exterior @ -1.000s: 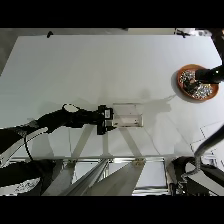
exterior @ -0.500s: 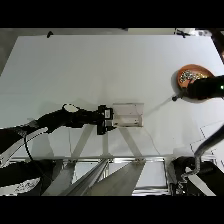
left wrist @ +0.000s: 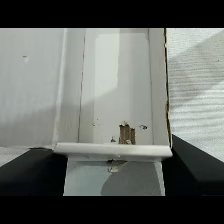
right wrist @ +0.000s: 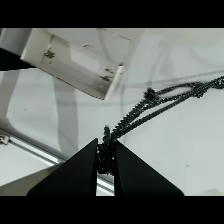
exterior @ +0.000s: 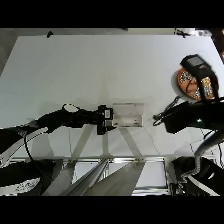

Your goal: Fold the box and place the chain.

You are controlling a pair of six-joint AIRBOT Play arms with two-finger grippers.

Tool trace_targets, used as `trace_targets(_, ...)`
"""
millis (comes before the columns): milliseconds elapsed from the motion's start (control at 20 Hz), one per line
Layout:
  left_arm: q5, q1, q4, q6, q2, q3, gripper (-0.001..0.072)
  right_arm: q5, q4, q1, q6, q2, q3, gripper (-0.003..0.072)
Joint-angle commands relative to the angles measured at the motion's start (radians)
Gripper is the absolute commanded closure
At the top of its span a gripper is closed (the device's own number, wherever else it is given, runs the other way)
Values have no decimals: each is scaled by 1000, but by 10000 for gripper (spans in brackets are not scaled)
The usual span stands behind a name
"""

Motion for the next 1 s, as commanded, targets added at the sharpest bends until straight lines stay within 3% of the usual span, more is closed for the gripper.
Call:
trace_targets(0,0,0,0,0,1,0,321,-148,-12,130,117,2,-109,677)
trace_targets(550,0,1,0,0,1,0,321,-463,1,157,157,-27,-156,676)
trace_targets(950,0,0,0,0,1,0,321,-507,38,157,147,-343,-156,676)
